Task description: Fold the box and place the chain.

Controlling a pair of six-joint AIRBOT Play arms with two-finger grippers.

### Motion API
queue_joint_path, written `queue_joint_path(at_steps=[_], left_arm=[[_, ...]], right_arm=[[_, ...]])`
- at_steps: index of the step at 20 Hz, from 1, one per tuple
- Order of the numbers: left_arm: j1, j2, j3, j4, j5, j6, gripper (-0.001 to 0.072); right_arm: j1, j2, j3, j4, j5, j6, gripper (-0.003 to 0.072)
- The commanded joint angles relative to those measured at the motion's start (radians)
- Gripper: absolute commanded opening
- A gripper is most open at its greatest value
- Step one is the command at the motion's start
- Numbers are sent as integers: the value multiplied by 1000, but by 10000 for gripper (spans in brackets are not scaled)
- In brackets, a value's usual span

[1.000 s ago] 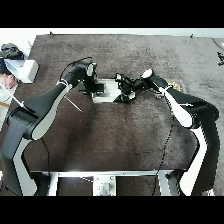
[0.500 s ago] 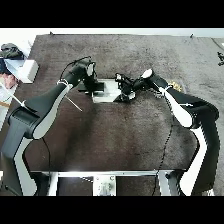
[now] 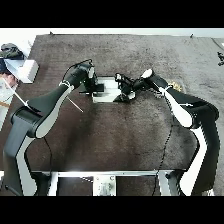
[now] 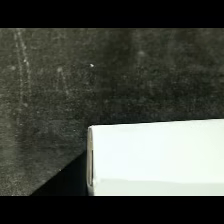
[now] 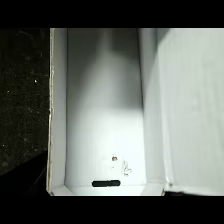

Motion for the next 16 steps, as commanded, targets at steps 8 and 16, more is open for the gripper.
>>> queue_joint_path(at_steps=[8, 16], left_arm=[[1, -5, 1, -1, -2, -3, 14], [1, -5, 12, -38, -16, 40, 243]], right_arm=[[0, 0, 0, -4, 1, -3, 437], [0, 0, 0, -4, 1, -3, 438]])
